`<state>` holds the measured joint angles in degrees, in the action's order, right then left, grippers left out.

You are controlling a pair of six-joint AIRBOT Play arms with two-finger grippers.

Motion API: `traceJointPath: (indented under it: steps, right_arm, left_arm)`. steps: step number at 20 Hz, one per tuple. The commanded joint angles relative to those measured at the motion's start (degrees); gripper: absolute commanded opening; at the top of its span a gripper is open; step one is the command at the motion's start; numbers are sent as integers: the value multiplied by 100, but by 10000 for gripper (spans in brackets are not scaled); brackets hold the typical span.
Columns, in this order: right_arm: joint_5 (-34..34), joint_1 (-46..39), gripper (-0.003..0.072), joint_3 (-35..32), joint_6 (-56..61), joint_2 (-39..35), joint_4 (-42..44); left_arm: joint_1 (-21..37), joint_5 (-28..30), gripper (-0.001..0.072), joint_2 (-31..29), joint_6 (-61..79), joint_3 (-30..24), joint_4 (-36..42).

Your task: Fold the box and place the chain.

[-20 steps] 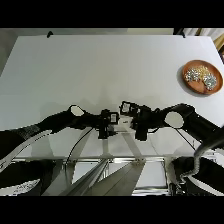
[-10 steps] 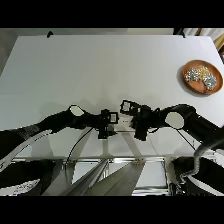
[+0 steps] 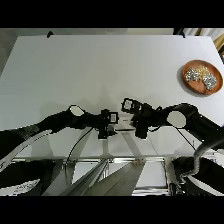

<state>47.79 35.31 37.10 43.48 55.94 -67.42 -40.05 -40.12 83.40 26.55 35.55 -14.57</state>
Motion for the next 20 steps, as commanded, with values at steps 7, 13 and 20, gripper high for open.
traceJointPath:
  steps: [7,13,20]
  right_arm:
    - [-195,-9,159,4,-155,-9,-31]
    - [-35,-7,159,2,-151,-4,-26]
    - [4,-2,159,-372,-149,2,74]
  left_arm:
    - [-4,2,255,-2,4,0,-4]
    - [-4,2,255,-2,4,0,-4]
    - [-4,2,255,-2,4,0,-4]
